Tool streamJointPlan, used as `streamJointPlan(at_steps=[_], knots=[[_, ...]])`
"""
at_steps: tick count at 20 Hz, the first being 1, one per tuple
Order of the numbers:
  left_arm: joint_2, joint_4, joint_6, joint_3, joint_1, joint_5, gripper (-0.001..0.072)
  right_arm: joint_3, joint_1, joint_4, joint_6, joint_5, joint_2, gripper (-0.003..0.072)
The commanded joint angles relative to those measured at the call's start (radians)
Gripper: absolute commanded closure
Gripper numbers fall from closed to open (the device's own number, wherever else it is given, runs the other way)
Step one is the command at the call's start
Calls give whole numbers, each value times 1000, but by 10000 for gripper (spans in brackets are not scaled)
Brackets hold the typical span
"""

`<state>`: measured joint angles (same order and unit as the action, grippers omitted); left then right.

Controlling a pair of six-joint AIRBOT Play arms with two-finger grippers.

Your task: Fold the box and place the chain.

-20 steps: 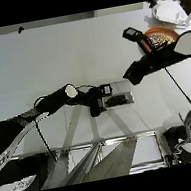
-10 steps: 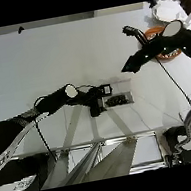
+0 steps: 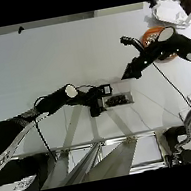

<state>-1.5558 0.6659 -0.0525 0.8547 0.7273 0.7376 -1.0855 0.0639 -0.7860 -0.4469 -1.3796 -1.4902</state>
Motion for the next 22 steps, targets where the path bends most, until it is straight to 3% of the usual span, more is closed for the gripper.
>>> streamJointPlan(at_steps=[1,6,10,17,20,22], knots=[[1,0,0,0,0,0,366,50,-1,65,11,10,5,551],[1,0,0,0,0,0,366,137,-2,87,15,73,114,484],[1,1,0,0,0,0,366,249,-2,108,91,136,201,482],[1,0,0,0,0,0,366,377,-1,187,249,147,372,479],[1,0,0,0,0,0,366,419,13,195,255,190,389,328],[1,0,0,0,0,0,366,423,48,163,258,198,389,319]])
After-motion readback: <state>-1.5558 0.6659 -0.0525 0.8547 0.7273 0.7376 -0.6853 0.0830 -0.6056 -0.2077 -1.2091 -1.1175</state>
